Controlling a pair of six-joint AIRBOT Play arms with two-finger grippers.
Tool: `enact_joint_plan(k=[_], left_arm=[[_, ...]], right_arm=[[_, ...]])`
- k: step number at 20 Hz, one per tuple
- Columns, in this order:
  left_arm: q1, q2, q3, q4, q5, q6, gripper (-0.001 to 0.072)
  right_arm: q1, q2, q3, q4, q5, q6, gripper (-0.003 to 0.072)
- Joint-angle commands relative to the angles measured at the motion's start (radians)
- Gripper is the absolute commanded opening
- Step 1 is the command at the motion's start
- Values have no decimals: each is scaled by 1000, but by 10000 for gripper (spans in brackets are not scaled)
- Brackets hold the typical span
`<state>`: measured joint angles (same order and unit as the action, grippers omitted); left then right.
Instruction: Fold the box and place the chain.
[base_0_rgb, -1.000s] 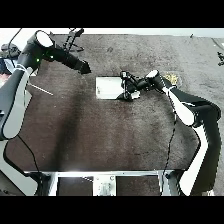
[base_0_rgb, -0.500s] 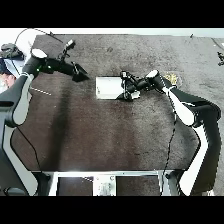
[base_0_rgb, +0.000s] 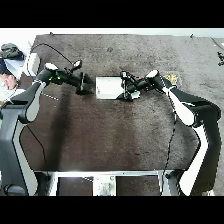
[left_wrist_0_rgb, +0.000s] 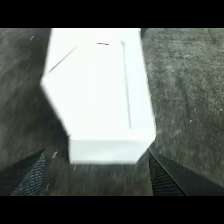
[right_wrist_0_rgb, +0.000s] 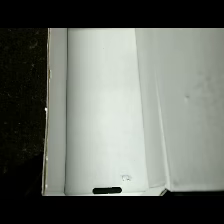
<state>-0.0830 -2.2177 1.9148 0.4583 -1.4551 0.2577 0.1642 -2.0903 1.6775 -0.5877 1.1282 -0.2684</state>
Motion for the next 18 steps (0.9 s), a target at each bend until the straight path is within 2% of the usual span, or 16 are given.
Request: enact_joint_plan(k=[1, 13, 18], left_arm=[[-16, -15, 0, 13, 35, 55, 720], [-35, -24, 0, 32, 6, 57, 720], [-61, -29, 0, 31, 61, 56, 720]], right_arm=[[1, 0, 0, 0, 0, 0, 466], [1, 0, 0, 0, 0, 0, 466], [0, 0, 0, 0, 0, 0, 467]])
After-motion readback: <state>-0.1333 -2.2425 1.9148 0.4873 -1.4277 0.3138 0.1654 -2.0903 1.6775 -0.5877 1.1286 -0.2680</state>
